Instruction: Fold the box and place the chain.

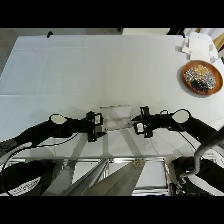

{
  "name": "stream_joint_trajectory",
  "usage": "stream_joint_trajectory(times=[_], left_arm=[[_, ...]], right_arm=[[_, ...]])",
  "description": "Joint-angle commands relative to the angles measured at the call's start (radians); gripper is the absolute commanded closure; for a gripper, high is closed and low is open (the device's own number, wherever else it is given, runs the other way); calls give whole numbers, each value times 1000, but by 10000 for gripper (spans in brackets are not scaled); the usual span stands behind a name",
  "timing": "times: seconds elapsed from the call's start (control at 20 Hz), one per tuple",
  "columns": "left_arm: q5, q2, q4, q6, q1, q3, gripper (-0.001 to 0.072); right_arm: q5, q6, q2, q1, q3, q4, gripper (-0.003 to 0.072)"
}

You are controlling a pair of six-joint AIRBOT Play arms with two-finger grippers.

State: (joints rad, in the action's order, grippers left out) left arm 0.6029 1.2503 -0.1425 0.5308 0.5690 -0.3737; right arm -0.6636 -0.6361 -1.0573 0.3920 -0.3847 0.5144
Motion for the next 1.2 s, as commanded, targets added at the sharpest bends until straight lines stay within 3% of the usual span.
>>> stream_joint_trajectory(times=[0.0,0.3,0.45,0.5,0.7,0.8,0.95,1.05,1.15], left_arm=[[0,-1,0,0,0,0,642],[0,-1,0,0,0,0,642],[0,-1,0,0,0,0,642],[0,-1,0,0,0,0,642],[0,-1,0,0,0,0,642],[0,-1,0,0,0,0,642],[0,-1,0,0,0,0,642],[0,-1,0,0,0,0,642],[0,-1,0,0,0,0,642]], right_arm=[[2,-9,-1,11,0,-31,537],[2,-54,-43,39,0,-56,513],[2,-53,-43,39,0,-75,306],[2,-53,-43,39,0,-82,277],[2,-53,-43,39,0,-82,280],[-2,-48,-41,29,0,-75,303],[-6,159,14,-35,0,88,586],[-38,310,65,-80,0,193,660],[-75,399,113,-105,0,283,676]])
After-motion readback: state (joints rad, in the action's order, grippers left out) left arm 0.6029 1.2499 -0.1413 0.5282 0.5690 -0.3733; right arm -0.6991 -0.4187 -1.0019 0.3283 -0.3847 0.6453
